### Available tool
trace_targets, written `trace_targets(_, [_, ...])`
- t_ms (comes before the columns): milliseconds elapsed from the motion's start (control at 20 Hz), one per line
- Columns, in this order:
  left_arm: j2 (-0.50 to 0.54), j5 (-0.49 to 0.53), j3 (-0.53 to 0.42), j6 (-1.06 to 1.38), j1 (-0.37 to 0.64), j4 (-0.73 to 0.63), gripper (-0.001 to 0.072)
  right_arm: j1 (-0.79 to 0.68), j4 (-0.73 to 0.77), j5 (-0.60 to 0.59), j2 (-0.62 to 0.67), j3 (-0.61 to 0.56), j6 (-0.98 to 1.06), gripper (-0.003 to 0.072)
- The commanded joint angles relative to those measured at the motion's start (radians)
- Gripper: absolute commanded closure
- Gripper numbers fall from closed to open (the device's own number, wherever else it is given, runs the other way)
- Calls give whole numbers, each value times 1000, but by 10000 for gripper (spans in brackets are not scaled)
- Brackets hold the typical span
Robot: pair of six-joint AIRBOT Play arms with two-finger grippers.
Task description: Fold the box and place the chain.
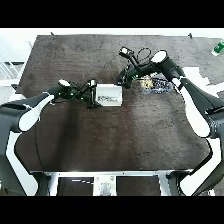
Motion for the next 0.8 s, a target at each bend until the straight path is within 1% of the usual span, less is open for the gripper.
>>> trace_targets(0, [0,0,1,0,1,0,531,19,0,60,-1,6,-1,343])
trace_targets(300, [0,0,1,0,1,0,531,70,-23,56,-1,6,-4,343])
trace_targets(750, [0,0,1,0,1,0,531,80,-58,58,-2,6,-5,343])
